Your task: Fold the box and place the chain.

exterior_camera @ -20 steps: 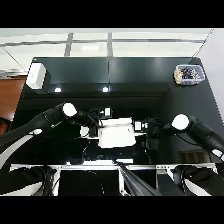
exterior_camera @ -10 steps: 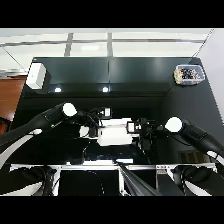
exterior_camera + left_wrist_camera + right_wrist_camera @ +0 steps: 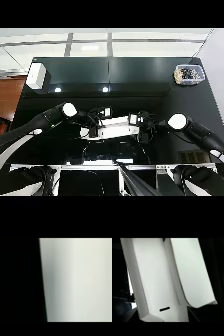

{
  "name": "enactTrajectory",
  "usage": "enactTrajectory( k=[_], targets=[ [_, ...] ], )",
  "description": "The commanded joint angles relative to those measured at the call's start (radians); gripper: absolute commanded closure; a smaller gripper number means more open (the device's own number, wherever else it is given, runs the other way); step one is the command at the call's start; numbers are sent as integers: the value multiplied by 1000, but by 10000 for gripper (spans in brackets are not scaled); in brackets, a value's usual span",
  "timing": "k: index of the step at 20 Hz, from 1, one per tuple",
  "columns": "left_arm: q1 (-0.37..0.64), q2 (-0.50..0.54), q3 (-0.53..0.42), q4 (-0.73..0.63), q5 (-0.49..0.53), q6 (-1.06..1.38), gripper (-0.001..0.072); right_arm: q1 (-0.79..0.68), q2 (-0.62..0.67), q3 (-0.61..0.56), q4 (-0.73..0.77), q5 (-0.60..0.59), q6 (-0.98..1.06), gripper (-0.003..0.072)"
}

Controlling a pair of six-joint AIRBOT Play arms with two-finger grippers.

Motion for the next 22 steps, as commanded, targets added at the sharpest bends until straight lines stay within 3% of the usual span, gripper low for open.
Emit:
enactTrajectory(
  k=[1, 9, 15, 22],
  targets=[
    [0, 0, 0, 0, -18, 2, 684, -47, 3, 8, -5, -13, -16, 8],
    [0, 1, 2, 1, -24, 2, 685, -45, 1, 8, 90, 4, -173, 8],
    [-2, 1, 2, 5, -22, 13, 685, -42, -59, 2, 90, 132, -173, 8],
    [-4, 0, 37, 111, -68, 7, 684, -42, -126, 1, 93, 103, -177, 8]
  ],
)
